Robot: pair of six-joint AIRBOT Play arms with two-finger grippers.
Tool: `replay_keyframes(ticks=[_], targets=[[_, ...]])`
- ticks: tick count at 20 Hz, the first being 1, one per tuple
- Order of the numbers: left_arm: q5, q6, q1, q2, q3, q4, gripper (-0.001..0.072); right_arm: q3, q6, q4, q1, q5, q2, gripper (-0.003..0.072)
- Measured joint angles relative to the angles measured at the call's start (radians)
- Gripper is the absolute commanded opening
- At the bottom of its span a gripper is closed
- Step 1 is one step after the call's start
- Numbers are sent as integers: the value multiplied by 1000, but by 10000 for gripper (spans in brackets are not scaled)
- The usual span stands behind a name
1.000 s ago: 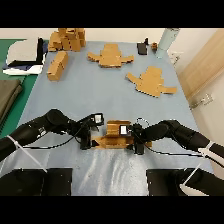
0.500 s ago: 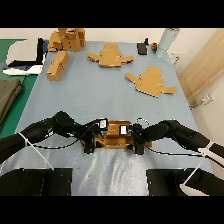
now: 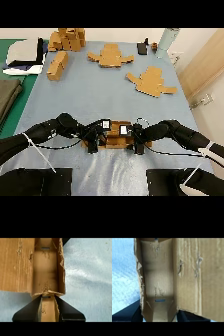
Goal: Fold the box.
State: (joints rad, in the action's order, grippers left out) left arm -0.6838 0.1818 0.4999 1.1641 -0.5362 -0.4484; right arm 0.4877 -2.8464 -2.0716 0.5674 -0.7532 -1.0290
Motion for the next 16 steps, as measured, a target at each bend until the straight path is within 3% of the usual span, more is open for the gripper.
replay_keyframes(ticks=[6,7,8,9,15,16], targets=[[32,13,26,2,-1,31,258,0,0,0,0,0,0,530],[31,13,27,2,-1,32,319,0,0,0,0,0,0,530],[28,13,28,2,-1,34,601,0,0,0,0,0,0,530],[24,13,29,2,-1,34,647,0,-1,0,0,0,0,530],[15,12,30,2,-1,36,634,0,-1,0,0,0,0,530],[14,7,30,2,-1,36,400,0,-1,0,0,0,0,530]])
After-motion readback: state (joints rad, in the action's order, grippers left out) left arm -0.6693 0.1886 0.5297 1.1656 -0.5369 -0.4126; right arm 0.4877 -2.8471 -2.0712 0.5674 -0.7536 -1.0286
